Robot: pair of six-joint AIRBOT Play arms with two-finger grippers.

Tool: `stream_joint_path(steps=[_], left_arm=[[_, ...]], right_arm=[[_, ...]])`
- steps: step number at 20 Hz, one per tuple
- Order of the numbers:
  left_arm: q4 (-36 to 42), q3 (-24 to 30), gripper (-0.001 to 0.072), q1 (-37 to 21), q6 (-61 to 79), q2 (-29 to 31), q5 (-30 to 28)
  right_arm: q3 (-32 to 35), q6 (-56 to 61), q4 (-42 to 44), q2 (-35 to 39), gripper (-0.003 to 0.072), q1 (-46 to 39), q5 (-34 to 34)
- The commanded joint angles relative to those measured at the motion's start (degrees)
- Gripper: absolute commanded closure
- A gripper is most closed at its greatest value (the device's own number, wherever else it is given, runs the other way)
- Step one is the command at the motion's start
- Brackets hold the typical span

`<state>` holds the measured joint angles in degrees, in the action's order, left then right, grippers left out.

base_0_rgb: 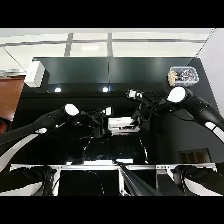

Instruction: Fold the box and place the chain.

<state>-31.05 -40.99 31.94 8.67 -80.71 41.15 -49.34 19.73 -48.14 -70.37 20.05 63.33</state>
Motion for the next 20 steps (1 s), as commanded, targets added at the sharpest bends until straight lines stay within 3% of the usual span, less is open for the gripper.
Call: stream_joint_path(steps=[1,3,5,20], left_arm=[[-0.02,0.02,0.0308,0.02,0.00,0.00,-0.07],[0.00,0.02,0.0308,0.02,0.00,0.00,-0.07],[0.00,0.02,0.0309,0.02,0.00,0.00,-0.04],[-0.02,0.02,0.0309,0.02,-0.02,0.00,-0.02]], right_arm=[[0.24,0.13,-0.52,-0.04,0.0422,0.07,0.50],[0.28,0.13,-0.55,-0.04,0.0412,0.07,0.55],[0.28,0.15,-0.52,-0.04,0.0331,0.07,0.55],[0.33,2.60,-2.97,-0.07,0.0334,0.07,1.16]])
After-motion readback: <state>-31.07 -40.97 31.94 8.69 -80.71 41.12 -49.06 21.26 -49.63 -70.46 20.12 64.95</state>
